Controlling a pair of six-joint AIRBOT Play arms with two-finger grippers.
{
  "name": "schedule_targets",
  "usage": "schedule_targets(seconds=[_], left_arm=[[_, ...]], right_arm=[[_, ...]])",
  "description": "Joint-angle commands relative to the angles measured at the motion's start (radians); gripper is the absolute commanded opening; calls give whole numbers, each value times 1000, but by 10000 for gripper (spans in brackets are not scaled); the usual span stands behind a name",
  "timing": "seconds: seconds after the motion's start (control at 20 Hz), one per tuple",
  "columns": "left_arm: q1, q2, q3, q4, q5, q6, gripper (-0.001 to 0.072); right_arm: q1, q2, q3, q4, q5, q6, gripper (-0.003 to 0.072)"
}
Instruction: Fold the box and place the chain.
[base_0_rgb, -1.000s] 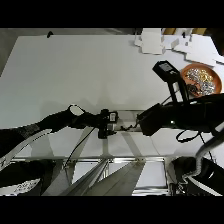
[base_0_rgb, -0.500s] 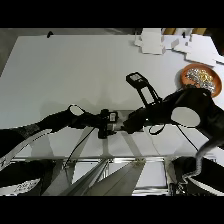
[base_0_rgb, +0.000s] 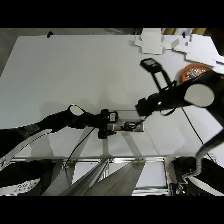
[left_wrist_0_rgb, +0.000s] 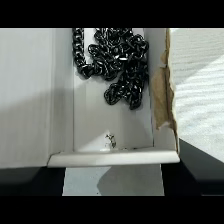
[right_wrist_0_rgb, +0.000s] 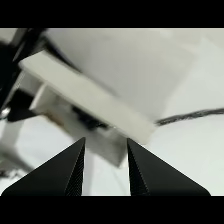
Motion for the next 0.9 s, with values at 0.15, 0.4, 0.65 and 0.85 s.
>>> schedule_targets(seconds=[0.15, 0.4, 0.65, 0.85], left_arm=[[0, 1, 0, 0, 0, 0, 342], [0, 1, 0, 0, 0, 0, 342], [0, 1, 0, 0, 0, 0, 342], [0, 1, 0, 0, 0, 0, 341]], right_arm=[[-396, -115, 11, -134, -13, -94, 289], [-494, -301, -25, -134, -80, -109, 290], [-482, -431, -64, -115, -151, -111, 297], [-440, -491, -64, -89, -187, -129, 297]])
